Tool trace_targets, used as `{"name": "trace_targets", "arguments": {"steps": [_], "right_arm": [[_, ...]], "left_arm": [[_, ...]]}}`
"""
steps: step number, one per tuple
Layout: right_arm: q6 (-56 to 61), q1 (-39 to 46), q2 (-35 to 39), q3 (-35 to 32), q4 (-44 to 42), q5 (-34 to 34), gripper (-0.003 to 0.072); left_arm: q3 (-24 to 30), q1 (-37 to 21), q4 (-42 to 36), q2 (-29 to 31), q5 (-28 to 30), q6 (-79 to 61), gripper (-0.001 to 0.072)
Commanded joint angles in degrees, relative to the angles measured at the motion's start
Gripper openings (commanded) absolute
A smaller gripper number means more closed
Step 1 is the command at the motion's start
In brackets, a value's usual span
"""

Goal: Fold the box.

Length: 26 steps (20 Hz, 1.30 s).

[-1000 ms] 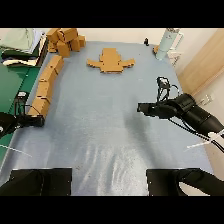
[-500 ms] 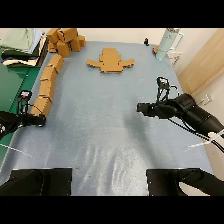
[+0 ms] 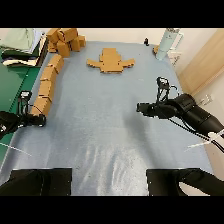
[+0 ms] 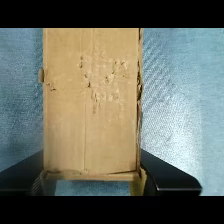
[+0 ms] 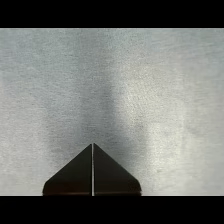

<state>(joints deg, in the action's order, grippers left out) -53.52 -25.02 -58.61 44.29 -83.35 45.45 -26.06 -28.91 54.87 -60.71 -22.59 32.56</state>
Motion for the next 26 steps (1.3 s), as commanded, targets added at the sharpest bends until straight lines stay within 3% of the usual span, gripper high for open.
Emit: {"name": "trace_targets", "arguments": {"steps": [1,6,13,16,18,20,21,24,26], "right_arm": [[0.00,-0.02,0.00,0.02,-0.48,0.02,0.0008],[-0.02,-0.02,0.00,0.02,-0.46,0.02,0.0008],[-0.04,0.00,-0.02,0.02,-0.46,0.02,0.0008],[-0.04,0.00,-0.02,0.02,-0.44,-0.02,0.0008],[-0.13,0.00,-0.42,0.04,-0.46,-0.04,0.0009],[-2.43,0.00,-1.84,0.66,-0.52,0.15,0.0009],[-3.82,0.00,-3.26,1.92,-0.96,0.81,0.0008],[-8.24,0.00,-8.85,8.79,-2.01,4.02,0.0009],[-9.97,0.00,-12.90,14.38,-1.99,6.12,0.0009]], "left_arm": [[0.07,-0.02,0.42,-0.50,-0.24,0.22,0.0704],[0.00,-1.53,0.63,0.48,-4.04,0.50,0.0708],[-0.76,-10.67,1.11,13.33,-23.63,0.48,0.0708],[-0.83,-10.93,-0.17,20.20,-31.58,0.87,0.0703],[-0.85,-7.32,-6.84,24.11,-34.64,3.96,0.0184],[-2.05,0.09,-13.53,25.35,-33.31,5.14,0.0143],[-4.17,5.09,-14.01,24.81,-32.76,7.48,0.0014],[-13.00,21.29,-6.84,19.87,-27.39,20.70,0.0013],[-20.26,31.19,1.57,12.92,-26.71,30.53,0.0013]]}}
